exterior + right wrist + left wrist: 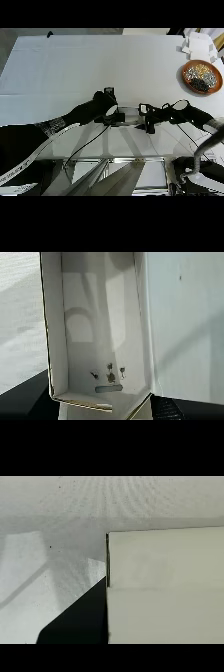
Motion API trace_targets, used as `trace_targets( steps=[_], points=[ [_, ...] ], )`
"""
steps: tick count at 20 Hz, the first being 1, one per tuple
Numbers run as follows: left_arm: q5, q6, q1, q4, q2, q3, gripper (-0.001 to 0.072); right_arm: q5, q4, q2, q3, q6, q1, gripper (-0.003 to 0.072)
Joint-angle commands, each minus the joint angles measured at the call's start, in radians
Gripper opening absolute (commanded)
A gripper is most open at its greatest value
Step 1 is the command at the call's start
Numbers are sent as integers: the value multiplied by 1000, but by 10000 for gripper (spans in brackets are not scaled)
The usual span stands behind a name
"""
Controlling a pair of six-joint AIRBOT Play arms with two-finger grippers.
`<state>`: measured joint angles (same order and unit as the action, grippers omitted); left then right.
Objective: Fold the box and place the chain.
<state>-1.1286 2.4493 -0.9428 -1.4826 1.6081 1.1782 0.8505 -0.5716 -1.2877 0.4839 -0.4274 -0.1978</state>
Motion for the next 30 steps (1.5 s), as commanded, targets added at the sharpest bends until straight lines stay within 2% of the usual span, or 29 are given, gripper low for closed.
trace_targets(
  steps=[1,3,9,11,12,13,19,20,22,25,28,30],
  points=[
    [3,5,-8,4,5,0,76,-2,0,0,0,0,0,398],
    [3,4,-8,1,5,0,154,-2,0,0,0,0,0,398],
    [4,4,-11,-18,11,0,149,-2,0,0,0,0,0,398],
    [6,4,-11,-18,11,-1,122,-2,0,0,0,0,0,398],
    [6,4,-11,-18,11,0,32,-2,0,0,0,0,0,398],
    [6,1,-11,-18,11,0,4,-2,0,0,0,0,0,398],
    [2,-21,-5,-6,11,0,15,-2,0,0,0,0,0,398],
    [2,-45,-1,6,10,0,33,-2,0,0,0,0,0,398],
    [-10,-74,10,16,2,0,146,-2,0,0,0,0,0,398],
    [-20,-155,42,16,-38,0,194,-2,0,0,0,0,0,398],
    [-31,-237,79,16,-89,0,418,-2,0,0,0,0,0,398],
    [-35,-348,107,15,-131,0,442,-2,0,0,0,0,0,398]
  ],
)
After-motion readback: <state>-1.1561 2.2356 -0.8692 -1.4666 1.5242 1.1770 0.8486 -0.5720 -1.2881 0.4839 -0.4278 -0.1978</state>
